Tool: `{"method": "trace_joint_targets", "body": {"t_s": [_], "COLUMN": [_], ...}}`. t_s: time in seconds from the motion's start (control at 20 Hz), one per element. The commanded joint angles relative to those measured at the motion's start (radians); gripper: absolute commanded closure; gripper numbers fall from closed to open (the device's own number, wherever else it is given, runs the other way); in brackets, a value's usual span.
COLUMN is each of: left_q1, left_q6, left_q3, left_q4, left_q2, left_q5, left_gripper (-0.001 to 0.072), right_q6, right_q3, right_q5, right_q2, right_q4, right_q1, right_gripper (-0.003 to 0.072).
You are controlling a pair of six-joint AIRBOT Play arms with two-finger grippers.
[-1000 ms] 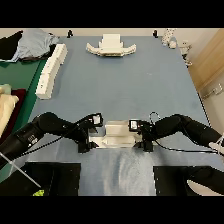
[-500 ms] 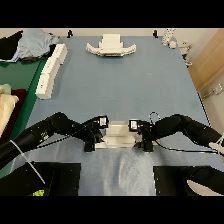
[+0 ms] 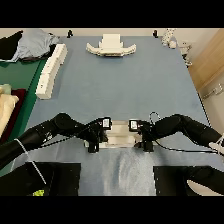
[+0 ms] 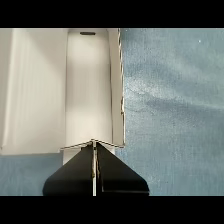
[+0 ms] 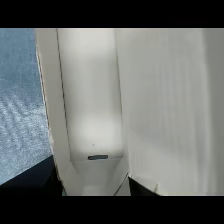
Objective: Fold the box.
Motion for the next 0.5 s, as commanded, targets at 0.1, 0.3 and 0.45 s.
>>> {"method": "trace_joint_targets", "body": {"t_s": [0.1, 0.3, 0.45], "left_q1": [-0.011, -0.011, -0.011], "left_q6": [0.035, 0.034, 0.004], "left_q3": [0.000, -0.001, 0.000], "left_q4": [-0.066, -0.066, -0.066], "left_q2": [-0.009, -0.040, -0.045], "left_q5": [0.028, 0.018, 0.025], "left_gripper": [0.0572, 0.0328, 0.0038], "right_q6": [0.000, 0.000, 0.000], "right_q3": [0.000, 0.000, 0.000], "right_q5": [0.000, 0.000, 0.001], "right_q2": [-0.001, -0.001, -0.001], "right_q4": [0.001, 0.001, 0.001], "right_q1": [0.000, 0.000, 0.000], "right_gripper": [0.0271, 0.0271, 0.0271]}}
